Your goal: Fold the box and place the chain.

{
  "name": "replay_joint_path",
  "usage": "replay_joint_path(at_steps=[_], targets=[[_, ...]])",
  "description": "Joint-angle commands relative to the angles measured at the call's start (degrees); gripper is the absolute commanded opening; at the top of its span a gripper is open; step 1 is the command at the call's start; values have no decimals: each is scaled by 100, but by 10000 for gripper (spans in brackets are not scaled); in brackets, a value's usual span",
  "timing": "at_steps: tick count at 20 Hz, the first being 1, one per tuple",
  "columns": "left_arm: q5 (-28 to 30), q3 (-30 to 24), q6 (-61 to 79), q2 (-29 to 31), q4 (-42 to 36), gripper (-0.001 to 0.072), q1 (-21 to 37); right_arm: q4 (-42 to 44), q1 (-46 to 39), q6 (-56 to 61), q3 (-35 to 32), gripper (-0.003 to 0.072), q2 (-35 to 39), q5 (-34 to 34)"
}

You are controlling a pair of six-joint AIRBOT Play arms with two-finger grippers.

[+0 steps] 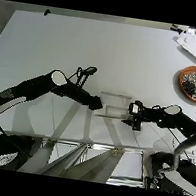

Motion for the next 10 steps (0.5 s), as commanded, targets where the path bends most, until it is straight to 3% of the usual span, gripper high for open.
replay_joint_path(at_steps=[1,5,10], targets=[[55,28,-205,-20,59,545,-140,0,-4,2,0,438,2,0],[153,72,-505,-20,195,545,-306,0,-4,2,0,438,2,0],[48,667,-1899,-256,1128,544,-647,0,-4,0,0,438,2,0]])
